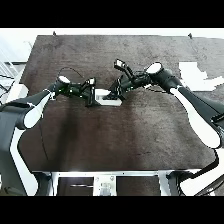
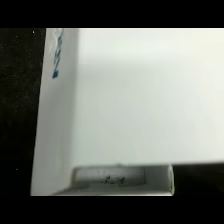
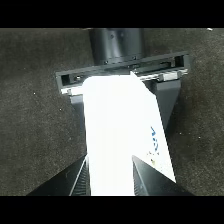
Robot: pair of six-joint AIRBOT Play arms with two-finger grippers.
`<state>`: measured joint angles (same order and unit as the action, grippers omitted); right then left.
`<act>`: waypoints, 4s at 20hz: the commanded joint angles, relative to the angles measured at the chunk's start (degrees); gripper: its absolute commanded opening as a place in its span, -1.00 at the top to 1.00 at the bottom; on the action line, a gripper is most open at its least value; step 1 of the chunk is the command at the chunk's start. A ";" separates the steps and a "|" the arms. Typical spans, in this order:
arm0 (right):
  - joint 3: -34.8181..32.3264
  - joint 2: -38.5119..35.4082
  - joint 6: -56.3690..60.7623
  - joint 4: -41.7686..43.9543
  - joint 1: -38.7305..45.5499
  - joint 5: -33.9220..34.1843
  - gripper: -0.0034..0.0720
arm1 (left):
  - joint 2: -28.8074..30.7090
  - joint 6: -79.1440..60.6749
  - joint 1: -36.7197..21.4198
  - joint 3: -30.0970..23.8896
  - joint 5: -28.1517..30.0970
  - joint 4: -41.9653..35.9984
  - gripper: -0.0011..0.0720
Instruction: Fold the box and place the chain.
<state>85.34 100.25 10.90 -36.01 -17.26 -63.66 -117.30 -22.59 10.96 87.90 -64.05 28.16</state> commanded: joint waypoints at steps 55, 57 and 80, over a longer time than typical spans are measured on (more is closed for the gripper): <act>10.99 9.25 7.96 -2.23 0.90 -7.72 0.13 | -0.02 -0.15 0.04 0.00 -0.02 0.02 -0.33; 11.82 9.11 7.96 -2.49 0.85 -7.72 0.13 | -0.02 -0.15 0.04 0.00 0.00 0.02 -0.33; 7.32 5.95 6.43 -8.85 -0.83 0.90 -0.30 | -0.02 -0.15 0.04 0.00 -0.02 0.02 -0.33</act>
<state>93.97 106.26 18.00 -44.82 -18.04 -66.41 -117.30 -22.72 10.98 87.90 -64.07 28.16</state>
